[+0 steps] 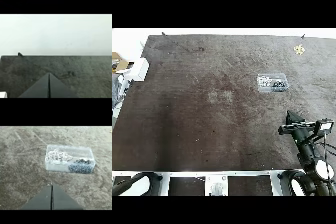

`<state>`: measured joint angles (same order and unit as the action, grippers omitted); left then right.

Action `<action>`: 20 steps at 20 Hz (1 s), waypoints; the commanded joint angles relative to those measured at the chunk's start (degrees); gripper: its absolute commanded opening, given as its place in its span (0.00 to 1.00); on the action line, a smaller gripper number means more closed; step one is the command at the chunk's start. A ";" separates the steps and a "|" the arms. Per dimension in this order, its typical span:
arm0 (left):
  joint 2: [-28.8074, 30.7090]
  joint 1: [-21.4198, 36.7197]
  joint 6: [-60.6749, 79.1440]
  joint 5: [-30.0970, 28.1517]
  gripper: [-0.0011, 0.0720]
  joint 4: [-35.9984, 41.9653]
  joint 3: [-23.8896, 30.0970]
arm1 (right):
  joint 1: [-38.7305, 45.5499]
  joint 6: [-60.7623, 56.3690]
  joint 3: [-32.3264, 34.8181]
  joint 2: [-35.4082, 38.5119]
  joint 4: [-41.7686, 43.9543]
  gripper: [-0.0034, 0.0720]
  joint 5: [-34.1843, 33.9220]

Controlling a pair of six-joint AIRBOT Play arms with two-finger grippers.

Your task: Fold the box and place the chain.

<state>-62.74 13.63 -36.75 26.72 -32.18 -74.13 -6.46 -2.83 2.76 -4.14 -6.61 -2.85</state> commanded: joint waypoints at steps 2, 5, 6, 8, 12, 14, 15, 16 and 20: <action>14.78 -7.26 4.48 -15.76 0.02 0.07 21.38 | -0.02 0.00 0.04 -0.02 0.00 0.05 0.02; 24.39 -11.41 4.26 -21.55 0.02 0.07 34.12 | -0.02 0.00 0.04 -0.02 0.00 0.05 0.00; 27.45 -12.41 4.24 -22.05 0.02 0.07 37.83 | -0.02 0.00 0.04 -0.02 0.00 0.05 0.02; 34.03 -14.32 2.27 -23.93 0.02 0.17 45.77 | -0.02 0.00 0.02 -0.02 0.00 0.05 0.00; 47.50 -16.81 -1.03 -26.91 0.02 0.22 60.22 | -0.02 0.00 0.04 -0.02 0.00 0.05 0.00; 52.74 -16.81 -2.60 -25.44 0.02 0.22 65.24 | -0.02 0.00 0.02 -0.02 0.00 0.05 0.02; 54.25 -16.81 -2.84 -24.65 0.02 0.22 67.10 | -0.02 0.00 0.04 -0.02 0.00 0.05 0.02; 54.45 -16.81 -2.84 -24.28 0.02 0.22 68.15 | -0.02 0.00 0.04 -0.02 0.00 0.05 0.02; 54.45 -16.81 -1.92 -26.86 0.03 0.00 68.72 | -0.02 0.00 0.02 -0.02 0.00 0.05 0.02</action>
<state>-9.65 -3.07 -38.68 1.69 -31.97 -7.29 -6.46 -2.81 2.76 -4.14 -6.61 -2.85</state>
